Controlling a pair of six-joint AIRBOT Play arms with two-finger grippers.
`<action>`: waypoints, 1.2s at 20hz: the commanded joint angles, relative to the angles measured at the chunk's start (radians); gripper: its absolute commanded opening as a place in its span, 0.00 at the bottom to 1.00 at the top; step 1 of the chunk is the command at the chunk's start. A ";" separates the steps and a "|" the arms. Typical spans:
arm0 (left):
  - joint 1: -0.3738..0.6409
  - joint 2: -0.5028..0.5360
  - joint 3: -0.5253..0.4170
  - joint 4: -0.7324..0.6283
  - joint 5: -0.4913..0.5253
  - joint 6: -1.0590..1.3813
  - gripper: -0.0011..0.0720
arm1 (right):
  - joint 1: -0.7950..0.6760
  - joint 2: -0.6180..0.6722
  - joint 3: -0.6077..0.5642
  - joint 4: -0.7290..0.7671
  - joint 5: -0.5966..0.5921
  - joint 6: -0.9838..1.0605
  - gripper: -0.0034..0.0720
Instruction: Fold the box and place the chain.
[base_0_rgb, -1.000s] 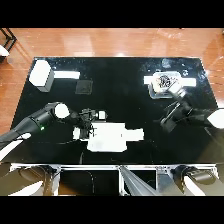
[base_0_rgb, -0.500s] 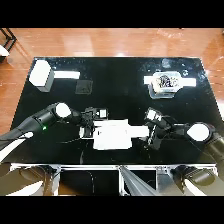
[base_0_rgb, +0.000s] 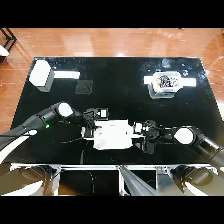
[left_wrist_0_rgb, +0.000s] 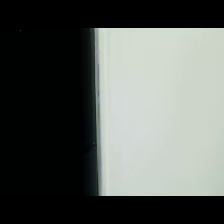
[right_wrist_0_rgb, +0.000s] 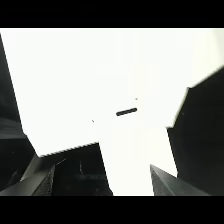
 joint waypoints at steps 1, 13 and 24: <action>0.000 -0.003 0.006 0.003 0.002 0.000 0.04 | 0.012 -0.038 0.000 0.011 -0.010 -0.042 0.98; 0.000 -0.003 0.006 0.003 -0.002 0.000 0.04 | 0.141 -0.112 0.002 0.164 -0.163 0.037 0.98; 0.000 -0.003 0.006 0.002 -0.003 -0.001 0.04 | 0.104 -0.063 0.054 0.093 -0.206 0.024 0.98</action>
